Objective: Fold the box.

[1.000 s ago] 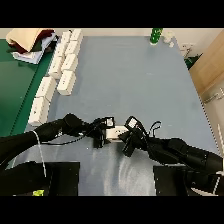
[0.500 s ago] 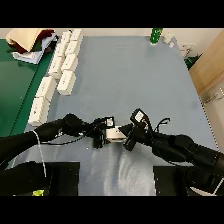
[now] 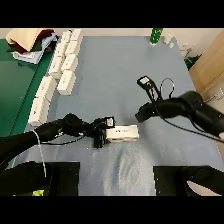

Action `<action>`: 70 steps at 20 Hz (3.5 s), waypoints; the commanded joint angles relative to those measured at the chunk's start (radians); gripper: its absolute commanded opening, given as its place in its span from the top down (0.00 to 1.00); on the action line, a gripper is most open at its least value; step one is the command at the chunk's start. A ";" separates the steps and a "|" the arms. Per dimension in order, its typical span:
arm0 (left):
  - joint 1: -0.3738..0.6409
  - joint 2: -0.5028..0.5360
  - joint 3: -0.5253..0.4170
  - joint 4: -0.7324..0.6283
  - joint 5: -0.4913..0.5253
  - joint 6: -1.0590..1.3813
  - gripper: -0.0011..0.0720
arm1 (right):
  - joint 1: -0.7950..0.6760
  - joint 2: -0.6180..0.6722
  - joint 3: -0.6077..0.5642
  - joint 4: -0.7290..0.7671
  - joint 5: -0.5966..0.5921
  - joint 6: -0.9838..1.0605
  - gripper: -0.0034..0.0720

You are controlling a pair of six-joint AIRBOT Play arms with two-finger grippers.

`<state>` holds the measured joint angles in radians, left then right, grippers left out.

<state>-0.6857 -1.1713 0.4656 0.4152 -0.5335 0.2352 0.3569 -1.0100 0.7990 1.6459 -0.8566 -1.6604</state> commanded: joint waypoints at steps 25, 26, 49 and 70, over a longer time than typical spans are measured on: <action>0.610 0.418 0.003 0.744 -0.265 -1.155 0.49 | -0.107 -0.311 0.324 -0.117 -0.413 0.204 0.95; 0.693 0.421 -0.002 0.743 -0.297 -1.151 0.49 | -0.107 -0.311 0.324 -0.117 -0.413 0.204 0.95; 0.798 0.111 0.026 0.602 0.127 -1.107 0.49 | -0.107 -0.311 0.324 -0.117 -0.413 0.204 0.95; 0.850 0.273 0.191 0.914 -0.594 -1.338 0.06 | -0.107 -0.311 0.324 -0.117 -0.413 0.204 0.95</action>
<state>0.1493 -0.9527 0.5865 1.2041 -0.8265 -1.0023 0.2497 -1.3205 1.1221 1.5291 -1.2694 -1.4559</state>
